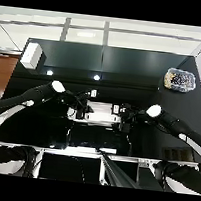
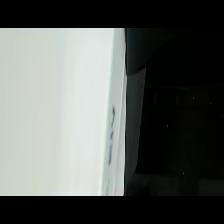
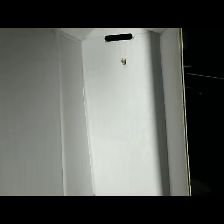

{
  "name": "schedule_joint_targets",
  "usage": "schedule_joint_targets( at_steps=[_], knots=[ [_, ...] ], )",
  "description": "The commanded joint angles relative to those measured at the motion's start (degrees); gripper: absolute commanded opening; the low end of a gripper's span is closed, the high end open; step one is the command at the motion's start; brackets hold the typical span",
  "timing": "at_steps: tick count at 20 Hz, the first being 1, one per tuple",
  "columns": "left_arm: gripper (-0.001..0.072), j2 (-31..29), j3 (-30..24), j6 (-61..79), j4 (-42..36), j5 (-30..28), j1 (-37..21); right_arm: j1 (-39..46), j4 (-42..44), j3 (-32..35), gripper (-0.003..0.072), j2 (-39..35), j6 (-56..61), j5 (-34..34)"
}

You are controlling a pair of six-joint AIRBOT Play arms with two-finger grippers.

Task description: Fold the box and place the chain.

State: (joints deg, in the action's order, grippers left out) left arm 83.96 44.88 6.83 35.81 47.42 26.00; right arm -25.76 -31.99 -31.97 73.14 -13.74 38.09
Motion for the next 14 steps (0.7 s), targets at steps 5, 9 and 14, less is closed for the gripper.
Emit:
schedule_joint_targets(
  at_steps=[5,9,14],
  knots=[
    [0.0447,-1.9,1.0,-10.1,6.6,1.2,-0.1,0.0,0.0,0.0,0.0198,0.0,0.0,-0.2],
    [0.0499,-9.8,2.3,-19.3,19.4,7.0,-0.1,0.0,0.0,0.0,0.0198,0.0,0.0,-0.2],
    [0.0025,-19.6,2.3,-33.7,33.7,22.2,-0.2,-0.1,0.0,0.0,0.0198,0.0,0.0,-0.5]
  ],
)
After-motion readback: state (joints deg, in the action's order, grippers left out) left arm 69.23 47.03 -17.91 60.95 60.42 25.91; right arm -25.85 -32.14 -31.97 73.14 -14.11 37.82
